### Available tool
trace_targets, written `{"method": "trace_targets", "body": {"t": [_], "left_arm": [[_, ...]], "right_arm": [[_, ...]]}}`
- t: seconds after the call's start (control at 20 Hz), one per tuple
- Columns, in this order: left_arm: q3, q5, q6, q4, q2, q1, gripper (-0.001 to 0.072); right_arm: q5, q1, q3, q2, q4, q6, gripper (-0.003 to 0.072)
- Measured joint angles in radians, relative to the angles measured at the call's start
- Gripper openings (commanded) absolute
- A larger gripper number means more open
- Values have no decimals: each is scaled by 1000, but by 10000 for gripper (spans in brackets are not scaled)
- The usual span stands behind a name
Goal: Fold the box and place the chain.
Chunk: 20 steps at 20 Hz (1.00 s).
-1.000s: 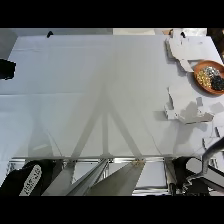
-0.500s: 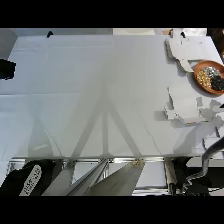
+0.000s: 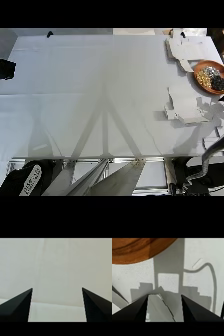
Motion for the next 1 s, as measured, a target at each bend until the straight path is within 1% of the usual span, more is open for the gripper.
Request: {"method": "trace_targets", "body": {"t": [0.3, 0.35, 0.45, 0.5, 0.55, 0.65, 0.75, 0.8, 1.0], "left_arm": [[0, 0, 0, 0, 0, 0, 694], [0, 0, 0, 0, 0, 0, 694], [0, 0, 0, 0, 0, 0, 694], [0, 0, 0, 0, 0, 0, 694], [0, 0, 0, 0, 0, 0, 694], [0, 0, 0, 0, 0, 0, 694], [0, 0, 0, 0, 0, 0, 694], [0, 0, 0, 0, 0, 0, 694], [0, 0, 0, 0, 0, 0, 694]], "right_arm": [[126, 0, 17, -55, 47, -38, 453], [141, 0, 18, -58, 53, -43, 400], [178, 0, 19, -63, 57, -51, 359], [191, 0, 19, -64, 61, -55, 285], [203, 0, 19, -66, 61, -58, 231], [218, 0, 19, -66, 61, -62, 183], [228, 0, 19, -67, 60, -73, 52], [232, 0, 19, -67, 60, -79, 9], [237, 0, 19, -67, 54, -138, 8]]}}
